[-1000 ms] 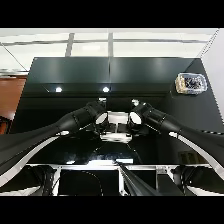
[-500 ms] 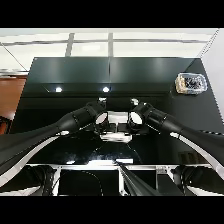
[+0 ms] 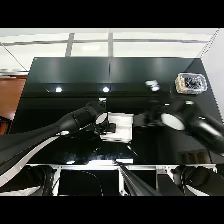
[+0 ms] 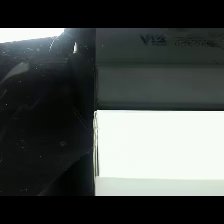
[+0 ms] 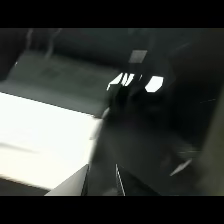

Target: Fold the box and place the chain.

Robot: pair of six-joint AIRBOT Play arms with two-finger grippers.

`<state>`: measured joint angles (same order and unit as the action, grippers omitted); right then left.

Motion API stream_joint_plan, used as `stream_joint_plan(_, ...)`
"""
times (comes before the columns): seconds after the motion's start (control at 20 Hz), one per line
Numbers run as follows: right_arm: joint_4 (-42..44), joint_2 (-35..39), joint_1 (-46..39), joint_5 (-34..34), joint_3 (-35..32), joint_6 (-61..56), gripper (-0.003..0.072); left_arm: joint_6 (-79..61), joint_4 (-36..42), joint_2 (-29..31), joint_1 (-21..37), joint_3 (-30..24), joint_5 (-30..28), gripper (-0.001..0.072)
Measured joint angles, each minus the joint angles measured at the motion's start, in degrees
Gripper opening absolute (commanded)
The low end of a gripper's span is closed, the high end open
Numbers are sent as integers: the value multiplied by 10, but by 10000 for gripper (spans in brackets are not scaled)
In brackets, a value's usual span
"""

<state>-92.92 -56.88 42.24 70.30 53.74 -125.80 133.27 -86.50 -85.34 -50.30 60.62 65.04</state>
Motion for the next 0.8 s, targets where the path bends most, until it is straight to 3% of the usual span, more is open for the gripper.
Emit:
stream_joint_plan(0.2, -201, 81, -85, 46, -79, -12, 213, 0, 0, 0, 0, 0, 0, 27)
stream_joint_plan(0.3, -249, 97, -166, -5, -141, -18, 212, 0, 0, 0, 0, 0, 1, 27)
stream_joint_plan(0.45, -229, 87, -304, -140, -194, -27, 217, 0, 0, 0, 0, 0, 0, 28)
stream_joint_plan(0.55, -172, 55, -392, -221, -185, -31, 720, 0, 0, 0, 0, 0, 0, 28)
stream_joint_plan(0.7, -26, -39, -502, -284, -99, 42, 720, 0, 0, 0, 0, 0, 0, 27)
stream_joint_plan(0.8, 102, -124, -556, -260, -5, 122, 720, 0, 0, 0, 0, 0, 0, 28)
